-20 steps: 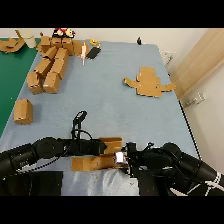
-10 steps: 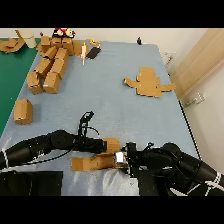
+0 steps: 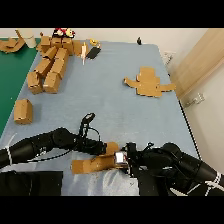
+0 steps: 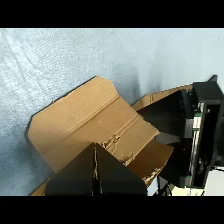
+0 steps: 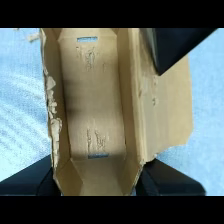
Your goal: Fold the box.
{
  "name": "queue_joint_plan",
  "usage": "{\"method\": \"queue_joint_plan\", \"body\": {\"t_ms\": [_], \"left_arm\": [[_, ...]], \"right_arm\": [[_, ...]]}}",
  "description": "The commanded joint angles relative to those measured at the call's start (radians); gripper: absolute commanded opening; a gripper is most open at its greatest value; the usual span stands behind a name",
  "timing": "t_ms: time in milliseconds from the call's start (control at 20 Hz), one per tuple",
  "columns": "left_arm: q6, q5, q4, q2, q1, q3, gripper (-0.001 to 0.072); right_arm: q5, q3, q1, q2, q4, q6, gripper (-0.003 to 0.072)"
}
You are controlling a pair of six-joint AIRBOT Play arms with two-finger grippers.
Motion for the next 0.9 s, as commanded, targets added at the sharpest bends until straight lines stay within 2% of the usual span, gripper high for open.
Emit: {"method": "queue_joint_plan", "body": {"t_ms": [0, 150, 300, 550, 650, 850], "left_arm": [[0.004, -0.01, 0.0, -0.008, 0.002, 0.001, 0.0011], [0.024, 0.005, 0.0, -0.008, 0.002, 0.005, 0.0011], [0.081, 0.062, 0.0, -0.006, 0.006, 0.034, 0.0012], [0.188, 0.023, 0.001, 0.003, 0.117, 0.06, 0.0011], [0.232, 0.043, 0.01, 0.031, 0.138, 0.06, 0.001], [0.185, 0.064, 0.154, 0.123, 0.139, 0.058, 0.0009]], "right_arm": [[0.001, 0.0, 0.0, 0.001, 0.0, 0.0, 0.0581], [0.001, 0.0, 0.0, 0.001, 0.0, 0.0, 0.0581], [0.001, 0.0, 0.0, 0.001, 0.0, 0.0, 0.0581], [0.001, 0.0, 0.0, 0.001, 0.0, 0.0, 0.0581], [0.001, 0.0, 0.0, 0.001, 0.0, 0.001, 0.0581], [0.001, 0.0, 0.0, 0.001, -0.002, 0.044, 0.0581]]}}
